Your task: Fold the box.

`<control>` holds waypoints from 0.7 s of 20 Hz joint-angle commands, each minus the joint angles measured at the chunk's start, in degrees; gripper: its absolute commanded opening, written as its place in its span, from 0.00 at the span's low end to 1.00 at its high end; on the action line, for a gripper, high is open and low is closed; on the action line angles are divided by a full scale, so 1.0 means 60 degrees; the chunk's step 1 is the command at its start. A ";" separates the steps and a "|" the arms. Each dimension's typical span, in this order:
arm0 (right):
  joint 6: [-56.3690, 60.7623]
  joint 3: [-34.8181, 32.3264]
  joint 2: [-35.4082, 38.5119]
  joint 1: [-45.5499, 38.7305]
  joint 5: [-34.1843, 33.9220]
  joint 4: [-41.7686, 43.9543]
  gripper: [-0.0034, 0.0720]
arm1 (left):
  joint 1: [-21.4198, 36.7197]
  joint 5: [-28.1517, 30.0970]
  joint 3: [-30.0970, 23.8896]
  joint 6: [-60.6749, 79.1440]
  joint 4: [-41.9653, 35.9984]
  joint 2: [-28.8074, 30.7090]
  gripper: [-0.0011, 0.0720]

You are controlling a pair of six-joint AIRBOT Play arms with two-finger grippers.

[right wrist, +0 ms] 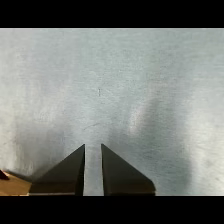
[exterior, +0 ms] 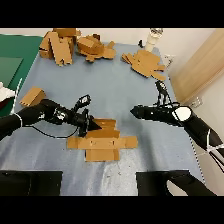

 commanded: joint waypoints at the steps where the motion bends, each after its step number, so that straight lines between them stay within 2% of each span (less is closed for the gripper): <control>1: 0.0004 0.0004 -0.0004 0.0007 -0.0036 -0.0080 0.25 | 0.0000 0.0087 0.0135 0.0459 -0.0186 0.0423 0.04; 4: 0.0004 0.0004 -0.0004 0.0007 -0.0036 -0.0058 0.25 | -0.0007 0.0222 0.0124 0.1042 -0.0739 0.0619 0.04; 7: 0.0004 0.0004 -0.0004 0.0011 -0.0025 -0.0055 0.25 | -0.0313 0.1366 0.0109 0.1851 -0.1151 0.0470 0.04; 11: 0.0000 0.0004 -0.0004 0.0193 -0.0025 -0.0062 0.25 | -0.0816 0.1628 0.0029 0.2091 -0.1104 0.0393 0.04; 14: 0.0004 0.0004 -0.0004 0.0189 -0.0029 -0.0095 0.25 | -0.0849 0.1625 -0.0259 0.2055 -0.1064 0.0397 0.04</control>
